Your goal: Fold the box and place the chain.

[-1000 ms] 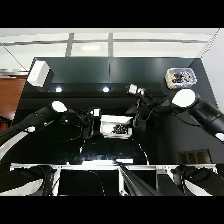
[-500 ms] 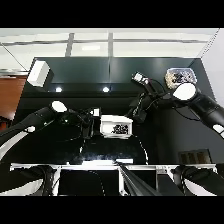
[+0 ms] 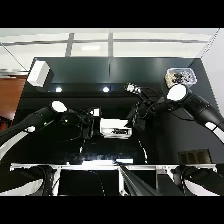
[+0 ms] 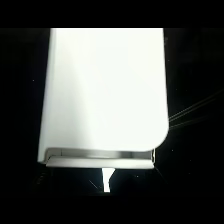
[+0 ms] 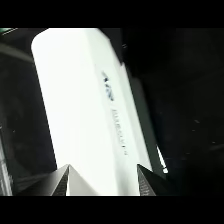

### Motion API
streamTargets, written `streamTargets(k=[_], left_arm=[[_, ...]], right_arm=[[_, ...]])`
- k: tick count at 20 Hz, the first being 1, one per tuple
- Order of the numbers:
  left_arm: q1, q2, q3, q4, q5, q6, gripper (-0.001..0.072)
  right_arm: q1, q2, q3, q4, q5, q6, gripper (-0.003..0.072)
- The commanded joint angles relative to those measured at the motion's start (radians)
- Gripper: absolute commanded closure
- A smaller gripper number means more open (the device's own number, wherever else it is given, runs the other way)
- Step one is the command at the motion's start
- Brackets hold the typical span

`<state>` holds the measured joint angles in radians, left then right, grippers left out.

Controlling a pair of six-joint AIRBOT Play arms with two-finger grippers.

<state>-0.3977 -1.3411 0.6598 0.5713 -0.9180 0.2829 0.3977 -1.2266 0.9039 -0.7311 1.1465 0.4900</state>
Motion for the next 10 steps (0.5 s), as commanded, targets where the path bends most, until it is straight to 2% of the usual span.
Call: streamTargets(k=[1, 6, 7, 9, 10], left_arm=[[0.000, -0.001, 0.001, 0.000, -0.001, 0.001, 0.0225], [0.000, -0.001, 0.001, 0.000, -0.002, 0.001, 0.0225], [0.000, -0.001, 0.001, 0.000, -0.002, 0.001, 0.0225], [0.000, -0.001, 0.001, 0.000, -0.002, 0.001, 0.0225], [0.000, -0.001, 0.001, 0.000, -0.002, 0.001, 0.0225]], right_arm=[[0.016, -0.002, 0.001, 0.006, -0.015, -0.005, 0.0212], [0.016, -0.002, 0.001, 0.024, -0.014, 0.005, 0.0213], [0.017, -0.002, 0.000, 0.024, -0.001, 0.007, 0.0275], [0.016, -0.002, 0.000, 0.023, 0.013, 0.007, 0.0275], [0.016, -0.002, 0.000, 0.022, 0.013, 0.007, 0.0382]])
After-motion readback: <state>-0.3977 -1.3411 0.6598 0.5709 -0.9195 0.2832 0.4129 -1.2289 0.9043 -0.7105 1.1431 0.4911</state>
